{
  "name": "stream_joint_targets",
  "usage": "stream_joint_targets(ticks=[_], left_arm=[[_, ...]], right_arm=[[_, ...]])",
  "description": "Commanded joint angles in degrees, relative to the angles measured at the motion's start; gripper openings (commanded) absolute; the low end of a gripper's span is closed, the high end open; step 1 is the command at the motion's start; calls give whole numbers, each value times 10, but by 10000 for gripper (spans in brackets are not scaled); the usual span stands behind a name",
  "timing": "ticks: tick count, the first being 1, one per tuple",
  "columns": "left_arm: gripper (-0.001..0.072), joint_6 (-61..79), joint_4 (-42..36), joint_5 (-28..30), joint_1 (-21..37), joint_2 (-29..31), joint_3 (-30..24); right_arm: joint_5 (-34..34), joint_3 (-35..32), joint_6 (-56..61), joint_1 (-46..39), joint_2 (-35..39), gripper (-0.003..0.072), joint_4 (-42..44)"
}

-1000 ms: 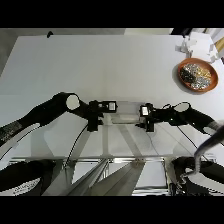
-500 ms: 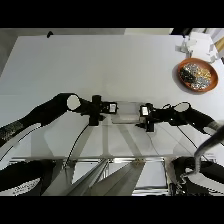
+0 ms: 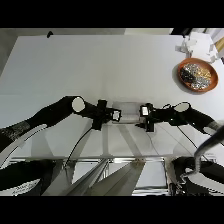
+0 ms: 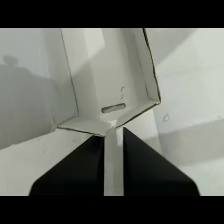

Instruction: Fold the box and place the chain.

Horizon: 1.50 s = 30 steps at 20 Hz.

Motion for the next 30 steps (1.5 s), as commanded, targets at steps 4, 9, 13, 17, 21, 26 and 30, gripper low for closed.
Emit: stream_joint_targets(ticks=[4, 9, 13, 17, 21, 26, 30], left_arm=[[65, -17, -42, 46, -7, -2, 0], [74, -17, -75, 56, -21, -8, 0], [176, -18, -107, 69, -36, -27, 0], [212, -49, -106, 69, -35, -25, 0], [31, -140, -66, 61, -24, -3, 0], [4, -393, 33, -31, 23, 85, 0], [3, -597, 102, -126, 88, 147, -5]], right_arm=[[0, 0, 0, 0, 0, 402, 0], [0, 0, 0, 0, 0, 402, 0], [0, 0, 0, 0, 0, 402, 0], [0, 0, 0, 0, 0, 402, 0], [0, 0, 0, 0, 0, 402, 0], [0, 0, 0, 0, 0, 402, 0], [0, 0, 0, 0, 0, 402, 0]])
